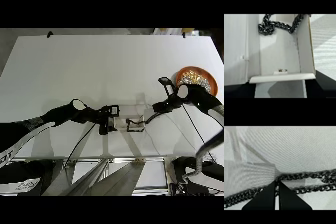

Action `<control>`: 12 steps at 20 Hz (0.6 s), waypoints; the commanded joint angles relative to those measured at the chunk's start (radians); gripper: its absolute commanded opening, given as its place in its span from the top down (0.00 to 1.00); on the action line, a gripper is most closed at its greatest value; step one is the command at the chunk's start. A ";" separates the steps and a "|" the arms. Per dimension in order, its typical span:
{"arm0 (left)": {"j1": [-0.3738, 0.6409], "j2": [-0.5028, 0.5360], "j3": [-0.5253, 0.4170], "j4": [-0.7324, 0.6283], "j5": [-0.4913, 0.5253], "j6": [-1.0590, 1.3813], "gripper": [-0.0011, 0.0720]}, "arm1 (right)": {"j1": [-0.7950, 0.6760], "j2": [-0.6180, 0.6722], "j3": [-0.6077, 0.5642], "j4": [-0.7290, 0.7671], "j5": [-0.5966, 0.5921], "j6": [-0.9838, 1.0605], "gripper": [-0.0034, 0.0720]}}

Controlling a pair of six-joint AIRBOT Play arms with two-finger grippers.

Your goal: Fold the box and place the chain.

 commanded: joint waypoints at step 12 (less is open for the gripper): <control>0.000 0.001 0.000 0.000 0.000 0.000 0.64 | 0.128 0.560 -0.001 0.105 0.171 -0.023 0.93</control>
